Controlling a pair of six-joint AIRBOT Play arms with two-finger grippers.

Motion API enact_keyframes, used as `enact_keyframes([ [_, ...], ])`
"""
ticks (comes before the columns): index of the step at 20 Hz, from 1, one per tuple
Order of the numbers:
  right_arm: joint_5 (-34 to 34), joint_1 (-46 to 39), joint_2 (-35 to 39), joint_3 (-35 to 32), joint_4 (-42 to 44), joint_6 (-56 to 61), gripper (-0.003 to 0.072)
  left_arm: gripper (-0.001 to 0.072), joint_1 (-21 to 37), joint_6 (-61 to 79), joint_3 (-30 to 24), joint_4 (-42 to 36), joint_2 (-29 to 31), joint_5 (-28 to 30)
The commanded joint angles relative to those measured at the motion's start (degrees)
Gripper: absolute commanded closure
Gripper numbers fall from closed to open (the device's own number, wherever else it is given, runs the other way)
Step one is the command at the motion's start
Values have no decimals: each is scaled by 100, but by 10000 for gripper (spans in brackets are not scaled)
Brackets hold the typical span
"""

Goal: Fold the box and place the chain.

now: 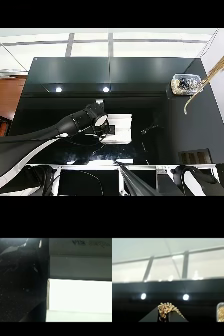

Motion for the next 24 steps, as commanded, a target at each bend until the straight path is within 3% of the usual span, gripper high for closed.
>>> enact_keyframes([
  [1, 1095, 914, 236, -118, -203, -85, 645, 679, 2, 2, -2, 2, -4, 13],
  [4, 1672, 1602, 238, -662, -168, -214, 645, 679, 2, 2, -2, 2, -4, 11],
  [7, 1696, 2173, 238, -1204, -131, -243, 645, 680, 2, 2, -2, 2, -4, 11],
  [14, 973, 2962, 225, -2061, 741, -330, 645, 679, 2, 2, -2, 0, -4, 11],
  [24, 201, 3886, -304, -2498, 876, -367, 646, 679, 0, 2, -2, 0, -4, -9],
])
